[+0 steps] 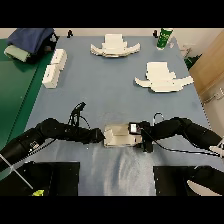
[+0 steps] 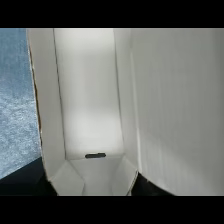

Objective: Fold the box.

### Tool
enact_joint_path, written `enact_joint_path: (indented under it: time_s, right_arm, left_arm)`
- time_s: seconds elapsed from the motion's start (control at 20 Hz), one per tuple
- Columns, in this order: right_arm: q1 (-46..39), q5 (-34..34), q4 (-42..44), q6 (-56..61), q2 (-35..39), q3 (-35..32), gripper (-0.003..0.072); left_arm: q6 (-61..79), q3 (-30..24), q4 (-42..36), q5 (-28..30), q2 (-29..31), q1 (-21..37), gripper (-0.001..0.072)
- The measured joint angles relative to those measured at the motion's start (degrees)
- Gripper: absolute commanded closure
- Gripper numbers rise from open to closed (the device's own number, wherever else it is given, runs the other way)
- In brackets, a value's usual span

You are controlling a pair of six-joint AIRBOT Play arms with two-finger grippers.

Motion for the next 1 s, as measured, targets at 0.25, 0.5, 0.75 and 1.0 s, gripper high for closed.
enact_joint_path:
  time_s: [0.25,0.5,0.75,1.0]
  right_arm:
    - [-0.02,0.0,0.0,0.0,0.0,0.0,0.0186]
    - [0.0,0.0,0.0,0.0,0.0,0.0,0.0186]
    - [-0.02,-0.02,0.0,0.0,0.0,0.0,0.0186]
    - [0.0,0.0,0.0,0.0,0.0,0.0,0.0186]
  left_arm:
    - [0.46,0.02,-3.02,2.91,-0.52,-0.61,0.0367]
    - [-7.72,1.25,3.61,4.87,-1.14,-5.4,0.0416]
    - [-23.43,6.23,18.01,3.21,-4.92,-12.33,0.0416]
    - [-34.75,13.51,28.35,-1.51,-11.67,-17.68,0.0416]
